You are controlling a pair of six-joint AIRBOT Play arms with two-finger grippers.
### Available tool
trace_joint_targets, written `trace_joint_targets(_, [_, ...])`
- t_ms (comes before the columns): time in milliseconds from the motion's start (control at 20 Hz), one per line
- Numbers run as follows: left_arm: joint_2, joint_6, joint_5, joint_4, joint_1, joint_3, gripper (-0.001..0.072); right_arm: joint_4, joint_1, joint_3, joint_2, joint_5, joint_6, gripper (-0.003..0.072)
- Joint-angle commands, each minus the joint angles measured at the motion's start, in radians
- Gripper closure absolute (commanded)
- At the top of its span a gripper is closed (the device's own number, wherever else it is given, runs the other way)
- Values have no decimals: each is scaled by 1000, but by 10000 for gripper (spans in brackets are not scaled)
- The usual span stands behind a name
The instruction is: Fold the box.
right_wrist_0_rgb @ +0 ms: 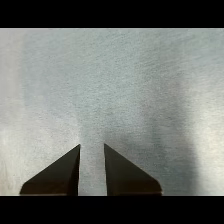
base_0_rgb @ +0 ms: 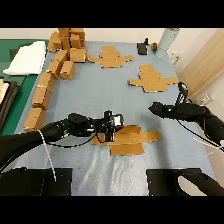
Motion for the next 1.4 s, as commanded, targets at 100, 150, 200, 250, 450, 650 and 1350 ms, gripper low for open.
trace_joint_targets(100, [0, -61, -34, 4, -10, -3, 698, 2, 1, 1, 0, 0, -1, 466])
trace_joint_targets(150, [0, -77, -41, 4, -10, -3, 698, 2, 1, 1, 0, 0, -1, 466])
trace_joint_targets(200, [0, -88, -50, 4, -10, -3, 698, 2, 1, 1, 0, 0, -1, 465])
trace_joint_targets(250, [0, -94, -56, 4, -10, -3, 698, 2, 1, 1, 0, 0, -1, 466])
trace_joint_targets(450, [6, -142, -59, 6, -10, -3, 697, 2, 1, 1, 0, -1, -10, 466])
trace_joint_targets(650, [19, -159, -59, 9, -10, -3, 697, 2, 1, 1, 0, -2, -11, 465])
trace_joint_targets(1350, [19, -184, -56, 20, -2, -3, 697, 2, 1, 1, 0, -3, -19, 466])
